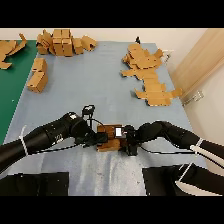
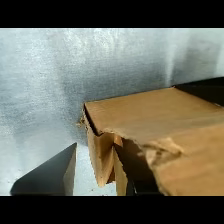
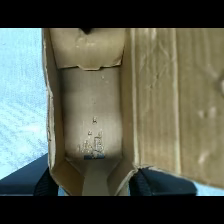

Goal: Fold the box.

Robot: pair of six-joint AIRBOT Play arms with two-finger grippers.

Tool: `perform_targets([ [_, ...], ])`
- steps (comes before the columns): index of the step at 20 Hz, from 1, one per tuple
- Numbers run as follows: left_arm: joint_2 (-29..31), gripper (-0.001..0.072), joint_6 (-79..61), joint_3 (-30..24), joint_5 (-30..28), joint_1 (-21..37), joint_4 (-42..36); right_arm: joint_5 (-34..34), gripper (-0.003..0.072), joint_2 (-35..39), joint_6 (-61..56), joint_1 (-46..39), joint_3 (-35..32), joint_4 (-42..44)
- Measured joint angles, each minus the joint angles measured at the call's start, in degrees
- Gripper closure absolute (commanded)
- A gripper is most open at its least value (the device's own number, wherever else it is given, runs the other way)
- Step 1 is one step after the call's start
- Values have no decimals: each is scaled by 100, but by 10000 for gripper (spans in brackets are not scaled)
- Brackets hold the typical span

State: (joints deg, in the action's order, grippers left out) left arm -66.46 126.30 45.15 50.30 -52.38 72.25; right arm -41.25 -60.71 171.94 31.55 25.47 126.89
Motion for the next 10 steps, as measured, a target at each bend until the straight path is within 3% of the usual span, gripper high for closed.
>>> perform_targets([
  [10, -546, 335, 380, 481, 232, -181, 186, 0, 187, 0, 0, 0, 0, 0],
])
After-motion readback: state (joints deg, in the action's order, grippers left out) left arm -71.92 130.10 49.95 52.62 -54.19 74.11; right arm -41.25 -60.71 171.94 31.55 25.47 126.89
